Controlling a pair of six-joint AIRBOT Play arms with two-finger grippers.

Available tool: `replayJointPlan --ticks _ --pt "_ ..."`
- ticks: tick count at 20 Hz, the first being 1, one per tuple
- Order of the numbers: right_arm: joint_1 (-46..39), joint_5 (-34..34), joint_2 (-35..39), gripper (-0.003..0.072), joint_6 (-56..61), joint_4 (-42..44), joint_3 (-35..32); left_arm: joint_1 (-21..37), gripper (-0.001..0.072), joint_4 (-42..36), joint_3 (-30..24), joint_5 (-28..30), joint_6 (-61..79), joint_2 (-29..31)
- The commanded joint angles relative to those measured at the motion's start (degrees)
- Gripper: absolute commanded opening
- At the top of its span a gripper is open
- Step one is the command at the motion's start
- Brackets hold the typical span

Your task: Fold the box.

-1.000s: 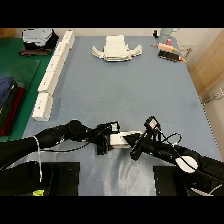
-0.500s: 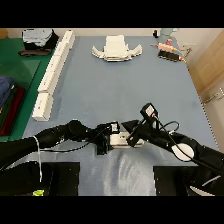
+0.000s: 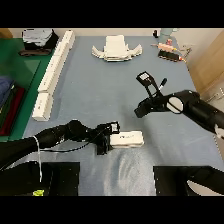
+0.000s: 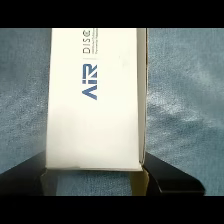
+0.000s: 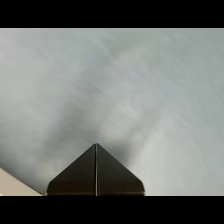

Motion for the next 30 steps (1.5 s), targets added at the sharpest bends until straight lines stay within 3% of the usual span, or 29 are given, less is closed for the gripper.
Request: replayJointPlan --ticks 1,10,15,18,22,26,30 --pt "-3.52 18.47 -7.08 0.0007 14.78 -12.15 8.20 0.00 0.0421 0.02 0.07 0.04 0.02 0.02" --pt "-3.54 18.93 -9.31 0.0006 21.40 -10.05 8.72 0.00 0.0421 0.00 0.22 -1.53 -0.83 0.04" --pt "-3.54 18.93 -9.31 0.0007 21.38 -10.03 8.72 3.43 0.0421 4.96 3.74 -1.53 -21.14 1.81" --pt "-3.54 18.93 -9.31 0.0007 21.40 -10.03 8.72 11.06 0.0421 16.04 6.25 -1.60 -36.39 5.20" --pt "-3.54 18.93 -9.31 0.0006 21.38 -10.03 8.72 26.97 0.0421 24.57 11.26 -1.42 -48.59 5.97" --pt "-3.54 18.93 -9.31 0.0007 21.40 -10.03 8.72 41.59 0.0421 25.86 21.55 -2.75 -50.07 -2.67" --pt "-3.54 18.93 -9.31 0.0007 21.40 -10.03 8.72 47.23 0.0421 25.90 34.99 -3.17 -53.24 -15.65"
